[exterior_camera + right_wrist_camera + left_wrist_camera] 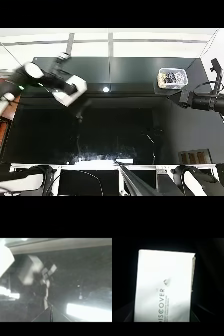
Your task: Fold the box and place the chain.
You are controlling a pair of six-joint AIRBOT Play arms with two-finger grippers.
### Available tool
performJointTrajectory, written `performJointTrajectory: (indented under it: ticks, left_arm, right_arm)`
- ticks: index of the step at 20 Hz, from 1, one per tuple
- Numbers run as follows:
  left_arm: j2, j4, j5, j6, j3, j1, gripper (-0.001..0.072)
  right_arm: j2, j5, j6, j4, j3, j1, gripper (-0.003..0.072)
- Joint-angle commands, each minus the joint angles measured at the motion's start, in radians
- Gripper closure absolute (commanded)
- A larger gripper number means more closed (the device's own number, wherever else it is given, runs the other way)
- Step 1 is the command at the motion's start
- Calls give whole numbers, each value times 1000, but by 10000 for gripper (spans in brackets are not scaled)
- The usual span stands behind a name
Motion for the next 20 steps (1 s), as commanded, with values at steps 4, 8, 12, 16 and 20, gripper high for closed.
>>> performJointTrajectory:
  ticks: [4, 8, 12, 16, 20]
  left_arm:
    - [-344, 106, -20, -151, 438, 290, 431]
    - [-500, 176, 8, -195, 622, 282, 430]
    - [-548, 193, 4, -192, 657, 267, 215]
    - [-512, 231, -150, -271, 788, 261, -8]
    - [-446, 232, -584, -388, 908, 262, 81]
  right_arm:
    - [1, 40, -13, 17, 1, 1, 670]
    - [1, 105, -12, -15, 1, 36, 670]
    - [1, 92, -11, -21, 1, 91, 670]
    - [1, 91, 18, -21, 1, 94, 670]
    - [1, 125, 20, -21, 2, 94, 670]
